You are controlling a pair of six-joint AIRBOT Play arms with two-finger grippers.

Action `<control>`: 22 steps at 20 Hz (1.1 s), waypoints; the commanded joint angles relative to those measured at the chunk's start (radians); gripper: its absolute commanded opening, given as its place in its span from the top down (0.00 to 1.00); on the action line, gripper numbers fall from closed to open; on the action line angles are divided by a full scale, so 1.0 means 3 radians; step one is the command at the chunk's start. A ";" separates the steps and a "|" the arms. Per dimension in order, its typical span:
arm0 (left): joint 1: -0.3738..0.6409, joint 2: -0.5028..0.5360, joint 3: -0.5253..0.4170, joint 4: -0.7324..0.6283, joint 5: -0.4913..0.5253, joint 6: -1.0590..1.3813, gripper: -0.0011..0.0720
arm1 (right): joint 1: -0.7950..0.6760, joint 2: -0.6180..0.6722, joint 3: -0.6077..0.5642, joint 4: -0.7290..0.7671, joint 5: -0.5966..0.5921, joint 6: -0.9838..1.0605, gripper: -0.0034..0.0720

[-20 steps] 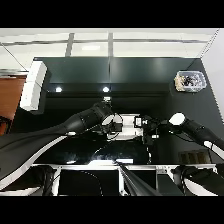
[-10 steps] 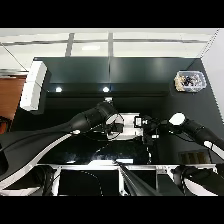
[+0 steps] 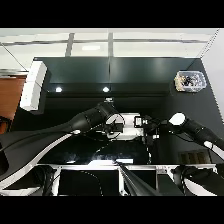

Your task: Fold the box and place the chain.

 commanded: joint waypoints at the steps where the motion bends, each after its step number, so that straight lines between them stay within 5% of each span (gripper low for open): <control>1: 0.0000 0.0000 0.0004 0.0009 -0.0020 0.0004 0.95 | 0.0000 0.0146 0.0022 0.0005 0.0102 0.0144 0.16; 6: 0.0000 0.0001 0.0004 0.0015 -0.0027 0.0004 0.95 | -0.0009 0.0407 0.0022 -0.0579 0.0456 0.0665 0.16; 13: 0.0000 0.0000 0.0003 -0.0003 -0.0027 0.0003 0.95 | 0.0001 0.0407 0.0020 -0.0690 0.0215 0.0659 0.16; 17: 0.0000 0.0000 0.0003 -0.0004 -0.0029 0.0003 0.95 | 0.0001 0.0401 0.0018 -0.0468 0.0183 0.0661 0.40; 18: 0.0000 0.0000 0.0003 -0.0004 -0.0029 0.0003 0.95 | 0.0001 0.0383 0.0018 -0.0294 0.0167 0.0661 0.65; 19: 0.0000 0.0000 0.0003 -0.0011 -0.0028 0.0003 0.95 | 0.0001 0.0352 0.0018 -0.0122 0.0168 0.0661 0.79; 22: 0.0000 0.0000 0.0003 -0.0013 -0.0029 0.0003 0.95 | 0.0001 0.0262 0.0017 0.0075 0.0167 0.0664 0.79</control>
